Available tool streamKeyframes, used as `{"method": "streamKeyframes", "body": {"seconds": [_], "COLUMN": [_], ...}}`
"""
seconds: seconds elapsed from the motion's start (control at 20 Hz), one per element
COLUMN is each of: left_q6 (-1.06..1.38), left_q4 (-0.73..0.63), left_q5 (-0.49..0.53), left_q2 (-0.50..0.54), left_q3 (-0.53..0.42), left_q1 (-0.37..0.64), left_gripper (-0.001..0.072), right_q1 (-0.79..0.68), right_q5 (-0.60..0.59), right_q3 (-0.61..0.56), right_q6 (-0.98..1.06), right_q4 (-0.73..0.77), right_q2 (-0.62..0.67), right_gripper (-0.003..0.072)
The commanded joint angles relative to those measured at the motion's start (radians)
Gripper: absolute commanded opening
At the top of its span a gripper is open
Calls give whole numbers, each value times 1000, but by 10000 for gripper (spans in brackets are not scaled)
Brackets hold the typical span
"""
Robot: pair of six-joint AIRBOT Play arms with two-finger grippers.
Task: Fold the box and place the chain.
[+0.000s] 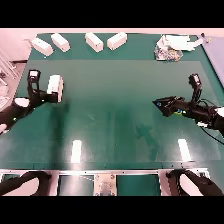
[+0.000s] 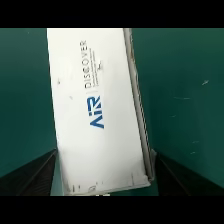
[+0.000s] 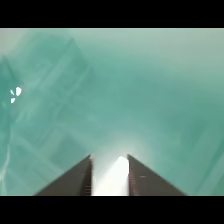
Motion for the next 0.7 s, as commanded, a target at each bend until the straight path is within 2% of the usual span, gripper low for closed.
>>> {"method": "streamKeyframes", "body": {"seconds": [0.0, 0.1, 0.15, 0.2, 0.25, 0.35, 0.4, 0.5, 0.65], "left_q6": [-5, -24, -44, -43, -54, -84, -81, -50, 136], "left_q4": [61, 82, 87, 93, 93, 85, 72, 39, -88], "left_q5": [-109, -200, -253, -319, -385, -455, -449, -380, -296], "left_q2": [169, 258, 290, 314, 332, 352, 369, 447, 640], "left_q3": [-1, -5, -5, -5, -6, -22, -44, -126, -284], "left_q1": [0, 0, 0, 0, 0, -1, -1, -3, -3], "left_gripper": [679, 625, 334, 76, 17, 15, 14, 13, 14], "right_q1": [0, 0, 0, 0, 0, 0, 0, 0, 0], "right_q5": [0, 0, 0, 0, 0, -8, -30, -76, -99], "right_q3": [29, 30, 29, 28, 26, 19, 6, -32, -96], "right_q6": [-1, 0, 3, 3, 3, 3, 3, 3, 2], "right_q4": [28, 35, 35, 34, 26, 7, 7, -11, -37], "right_q2": [66, 125, 152, 183, 214, 270, 299, 352, 409], "right_gripper": [161, 8, 8, 7, 6, 5, 5, 5, 5]}}
